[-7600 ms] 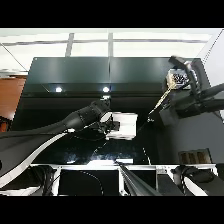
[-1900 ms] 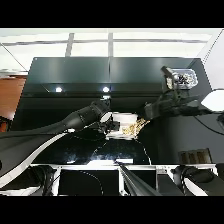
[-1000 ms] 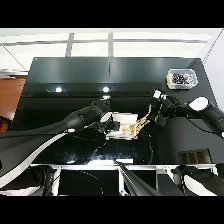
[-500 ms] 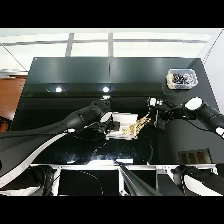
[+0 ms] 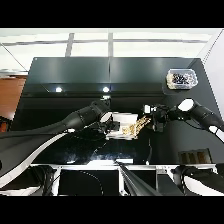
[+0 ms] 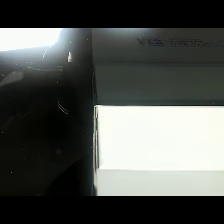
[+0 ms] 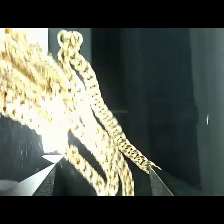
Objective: Fold the box and place the chain.
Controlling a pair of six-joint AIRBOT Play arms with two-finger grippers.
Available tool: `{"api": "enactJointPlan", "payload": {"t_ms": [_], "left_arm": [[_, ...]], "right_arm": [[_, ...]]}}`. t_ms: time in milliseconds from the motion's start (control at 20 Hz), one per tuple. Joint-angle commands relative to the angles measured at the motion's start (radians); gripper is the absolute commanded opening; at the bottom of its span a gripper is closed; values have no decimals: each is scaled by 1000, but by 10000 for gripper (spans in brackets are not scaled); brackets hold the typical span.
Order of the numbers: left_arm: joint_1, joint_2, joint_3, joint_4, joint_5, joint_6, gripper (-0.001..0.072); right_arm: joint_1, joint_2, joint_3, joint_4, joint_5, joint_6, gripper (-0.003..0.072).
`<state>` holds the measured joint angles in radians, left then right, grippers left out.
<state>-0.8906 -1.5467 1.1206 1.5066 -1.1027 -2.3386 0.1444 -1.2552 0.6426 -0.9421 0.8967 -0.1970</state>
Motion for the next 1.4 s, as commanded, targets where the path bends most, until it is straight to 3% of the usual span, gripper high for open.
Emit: {"api": "enactJointPlan", "payload": {"t_ms": [0,1350], "left_arm": [[0,0,1,0,1,0,32],[0,0,1,3,2,0,32]], "right_arm": [[32,-27,-1,-8,-16,-9,699],[31,40,0,69,6,-37,699]]}}
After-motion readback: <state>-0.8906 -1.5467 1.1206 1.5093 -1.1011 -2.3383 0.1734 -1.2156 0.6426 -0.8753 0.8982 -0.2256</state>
